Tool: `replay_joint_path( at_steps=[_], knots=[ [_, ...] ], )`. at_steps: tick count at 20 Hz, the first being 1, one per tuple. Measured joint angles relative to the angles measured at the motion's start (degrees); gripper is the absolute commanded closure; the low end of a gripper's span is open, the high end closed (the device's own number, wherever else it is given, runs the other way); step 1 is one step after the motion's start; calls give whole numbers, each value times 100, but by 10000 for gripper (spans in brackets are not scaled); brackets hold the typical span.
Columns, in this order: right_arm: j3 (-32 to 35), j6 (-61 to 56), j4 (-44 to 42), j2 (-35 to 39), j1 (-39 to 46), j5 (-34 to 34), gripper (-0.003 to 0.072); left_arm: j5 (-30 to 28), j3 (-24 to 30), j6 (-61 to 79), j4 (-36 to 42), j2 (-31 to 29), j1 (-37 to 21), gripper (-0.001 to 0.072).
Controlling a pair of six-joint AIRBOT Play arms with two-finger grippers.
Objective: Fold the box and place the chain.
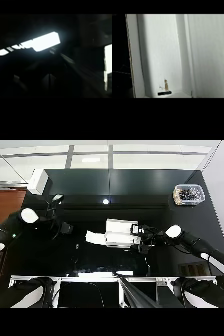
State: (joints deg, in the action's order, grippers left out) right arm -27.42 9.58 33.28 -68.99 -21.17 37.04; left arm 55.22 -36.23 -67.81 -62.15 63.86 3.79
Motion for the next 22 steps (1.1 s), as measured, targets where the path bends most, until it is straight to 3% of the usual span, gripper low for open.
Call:
replay_joint_path(
  at_steps=[2, 5, 10, 13, 14, 15, 16, 22],
  knots=[
    [0, 0, 0, 0, 0, 0, 279, 494, 260, 197, 1110, 310, -317, 684],
    [0, 2, 2, 0, 0, 0, 279, 671, 404, 490, 2218, 852, -260, 683],
    [0, 2, 2, 0, 0, 2, 279, 575, 146, 839, 3018, 1749, 407, 682],
    [0, 2, 2, 0, 0, 2, 279, 859, -105, 1132, 3193, 2076, 658, 672],
    [0, 2, 2, 0, 0, 2, 279, 946, -179, 1207, 3220, 2131, 688, 536],
    [0, 2, 2, 0, 0, 2, 279, 1034, -260, 1268, 3237, 2168, 706, 245],
    [0, 2, 2, 0, 0, 2, 279, 1141, -352, 1327, 3268, 2199, 704, 3],
    [0, 2, 2, 0, 0, 2, 279, 1670, -861, 1458, 3324, 2262, 658, 2]
  ],
)
